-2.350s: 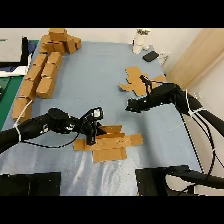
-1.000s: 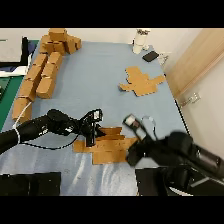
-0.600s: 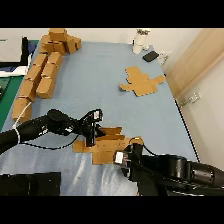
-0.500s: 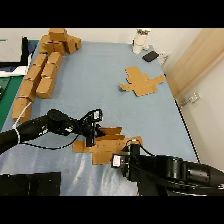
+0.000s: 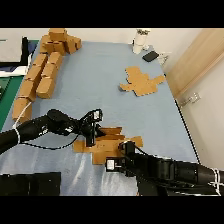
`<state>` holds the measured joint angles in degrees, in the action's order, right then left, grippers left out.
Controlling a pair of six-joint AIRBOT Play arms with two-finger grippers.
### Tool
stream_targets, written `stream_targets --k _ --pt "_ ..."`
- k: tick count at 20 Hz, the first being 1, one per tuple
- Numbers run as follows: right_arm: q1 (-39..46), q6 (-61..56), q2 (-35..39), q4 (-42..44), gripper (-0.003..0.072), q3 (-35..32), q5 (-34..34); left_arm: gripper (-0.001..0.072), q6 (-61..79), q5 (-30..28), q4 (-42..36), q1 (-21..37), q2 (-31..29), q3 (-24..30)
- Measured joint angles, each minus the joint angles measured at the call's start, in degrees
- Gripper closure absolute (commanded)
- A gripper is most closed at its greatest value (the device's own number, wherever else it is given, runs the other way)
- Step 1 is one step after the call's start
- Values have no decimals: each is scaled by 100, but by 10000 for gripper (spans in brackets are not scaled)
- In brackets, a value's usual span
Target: Fold the box.
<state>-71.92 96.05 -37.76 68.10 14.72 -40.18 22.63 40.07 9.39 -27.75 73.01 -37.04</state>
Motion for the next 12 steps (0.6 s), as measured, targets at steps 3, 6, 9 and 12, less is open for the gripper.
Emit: stream_targets --k 3,6,9,12 --pt "0 -68 -33 -136 43 0 22 699 0 0 0 0 0 0" --pt "0 -136 -35 -201 43 46 9 699 0 0 0 0 0 0" --pt "0 -415 -35 -378 40 177 -107 699 2 2 0 0 0 0" --pt "4 -802 -35 -645 32 313 -199 698 2 2 0 0 0 0"
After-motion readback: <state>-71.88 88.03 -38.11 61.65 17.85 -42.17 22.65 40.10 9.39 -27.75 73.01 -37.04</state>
